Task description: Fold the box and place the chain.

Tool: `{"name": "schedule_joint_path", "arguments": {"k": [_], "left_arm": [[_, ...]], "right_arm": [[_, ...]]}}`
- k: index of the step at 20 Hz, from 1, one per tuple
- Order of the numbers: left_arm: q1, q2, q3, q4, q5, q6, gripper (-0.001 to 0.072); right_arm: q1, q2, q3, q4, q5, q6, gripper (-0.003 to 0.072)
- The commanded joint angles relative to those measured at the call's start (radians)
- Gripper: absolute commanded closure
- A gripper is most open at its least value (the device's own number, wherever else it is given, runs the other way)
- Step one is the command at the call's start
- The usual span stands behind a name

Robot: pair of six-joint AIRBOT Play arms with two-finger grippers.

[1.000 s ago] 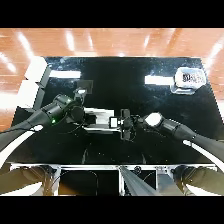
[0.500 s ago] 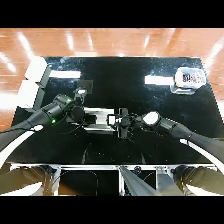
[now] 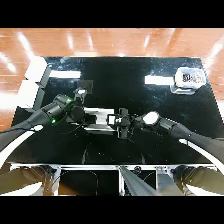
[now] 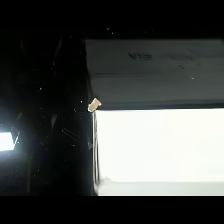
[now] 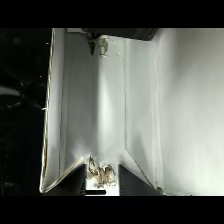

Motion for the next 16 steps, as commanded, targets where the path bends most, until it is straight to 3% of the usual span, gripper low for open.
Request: {"name": "schedule_joint_path", "arguments": {"k": [1,2,4,6,9,12,16], "left_arm": [[0.0,0.0,-0.001,0.0,0.0,0.0,0.0689],[0.0,0.0,-0.001,0.0,0.0,0.0,0.0689],[0.0,0.0,-0.001,0.0,0.0,0.0,0.0689],[0.0,0.0,-0.001,0.0,0.0,0.0,0.0689],[0.0,0.0,-0.001,0.0,0.002,0.0,0.0689],[0.0,0.0,-0.001,0.001,0.002,0.0,0.0689],[0.0,0.0,-0.001,0.001,0.002,0.0,0.0689]], "right_arm": [[0.0,-0.001,0.001,0.001,0.002,0.0,0.0259],[0.0,-0.001,0.001,0.002,0.002,0.0,0.0155],[0.0,-0.001,0.001,0.002,0.002,0.001,0.017],[0.0,-0.001,0.001,0.001,0.002,0.001,0.0585],[-0.002,0.004,0.001,0.0,-0.002,0.04,0.0597],[-0.05,0.036,0.001,-0.013,0.015,0.267,0.0597],[-0.158,0.113,0.001,-0.056,0.201,0.614,0.0598]]}}
